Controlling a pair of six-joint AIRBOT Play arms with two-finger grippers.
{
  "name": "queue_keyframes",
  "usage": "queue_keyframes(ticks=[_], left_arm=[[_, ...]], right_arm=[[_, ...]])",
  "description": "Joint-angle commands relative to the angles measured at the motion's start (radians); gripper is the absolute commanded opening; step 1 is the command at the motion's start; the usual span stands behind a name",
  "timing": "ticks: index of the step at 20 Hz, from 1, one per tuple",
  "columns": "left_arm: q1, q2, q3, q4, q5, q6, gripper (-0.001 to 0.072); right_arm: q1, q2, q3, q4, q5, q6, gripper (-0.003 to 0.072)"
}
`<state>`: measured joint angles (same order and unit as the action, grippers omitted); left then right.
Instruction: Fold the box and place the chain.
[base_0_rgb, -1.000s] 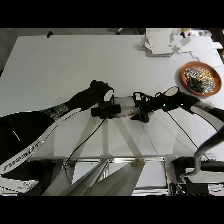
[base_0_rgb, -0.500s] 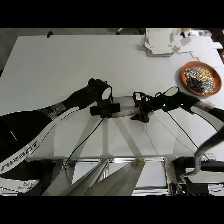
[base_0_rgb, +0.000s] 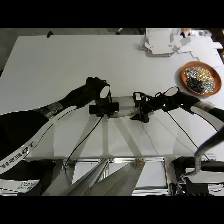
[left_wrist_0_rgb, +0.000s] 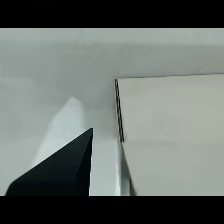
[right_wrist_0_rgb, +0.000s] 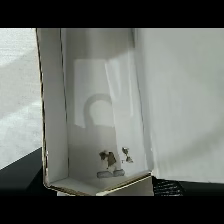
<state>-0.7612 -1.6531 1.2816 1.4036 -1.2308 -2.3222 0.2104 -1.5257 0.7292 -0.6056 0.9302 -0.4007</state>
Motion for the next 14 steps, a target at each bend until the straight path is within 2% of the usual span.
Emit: queue_keyframes(ticks=[1, 4, 5, 6, 8, 11, 14], left_arm=[[0.039, 0.07, 0.001, -0.003, -0.015, 0.094, 0.0298], [0.097, 0.151, 0.0, -0.006, -0.021, 0.231, 0.0299], [0.118, 0.18, 0.0, -0.03, -0.027, 0.332, 0.0369], [0.135, 0.209, -0.002, -0.056, -0.068, 0.476, 0.0526], [0.176, 0.272, -0.039, -0.1, -0.132, 0.785, 0.0656], [0.259, 0.379, -0.203, -0.206, -0.095, 1.497, 0.0656], [0.353, 0.42, -0.409, -0.409, 0.071, 2.156, 0.0656]], right_arm=[[0.0, 0.0, 0.0, 0.0, 0.0, 0.0, 0.0389], [0.0, 0.0, 0.0, 0.0, 0.0, 0.0, 0.0389], [0.0, 0.0, 0.0, 0.0, 0.0, 0.0, 0.0389], [0.0, 0.0, 0.0, 0.0, 0.0, 0.0, 0.0389], [0.0, 0.0, 0.0, 0.0, 0.0, 0.0, 0.0389], [0.0, 0.0, 0.0, 0.0, 0.0, 0.0, 0.0389], [0.0, 0.0, 0.0, 0.0, 0.0, 0.0, 0.0389]])
